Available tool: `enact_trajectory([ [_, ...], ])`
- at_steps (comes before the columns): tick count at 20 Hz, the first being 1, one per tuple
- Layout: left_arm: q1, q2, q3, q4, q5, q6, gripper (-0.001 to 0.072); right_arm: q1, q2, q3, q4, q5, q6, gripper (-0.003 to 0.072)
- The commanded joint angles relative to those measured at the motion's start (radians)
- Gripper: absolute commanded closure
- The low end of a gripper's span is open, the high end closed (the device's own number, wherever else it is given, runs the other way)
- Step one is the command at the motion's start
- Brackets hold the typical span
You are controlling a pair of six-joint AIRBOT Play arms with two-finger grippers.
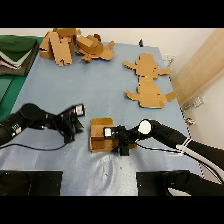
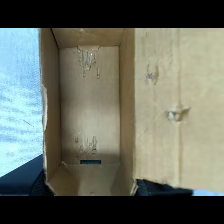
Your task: Fold the box.
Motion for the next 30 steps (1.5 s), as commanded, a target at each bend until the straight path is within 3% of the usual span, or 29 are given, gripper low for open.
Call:
enact_trajectory([
  [1, -0.009, -0.004, -0.116, -0.085, 0.035, 0.233, 0.0024, 0.0, -0.001, 0.0, 0.0, -0.001, 0.0, 0.0178],
  [7, -0.114, -0.005, -0.121, -0.144, 0.023, 0.19, 0.0026, 0.001, -0.001, 0.0, 0.002, -0.027, 0.0, 0.0178],
  [10, -0.164, -0.019, -0.121, -0.253, 0.086, 0.144, 0.0025, 0.001, -0.001, 0.0, 0.002, -0.028, 0.0, 0.0178],
  [13, -0.211, -0.042, -0.121, -0.259, 0.132, 0.077, 0.0026, 0.001, -0.001, 0.0, 0.002, -0.027, 0.0, 0.0178],
  [24, -0.221, -0.058, -0.136, -0.252, 0.132, 0.035, 0.0027, 0.001, -0.001, 0.0, 0.001, -0.027, 0.0, 0.0178],
  [30, -0.354, -0.085, -0.146, -0.252, 0.274, 0.036, 0.0026, 0.001, -0.001, 0.0, 0.001, -0.027, 0.0, 0.0178],
])
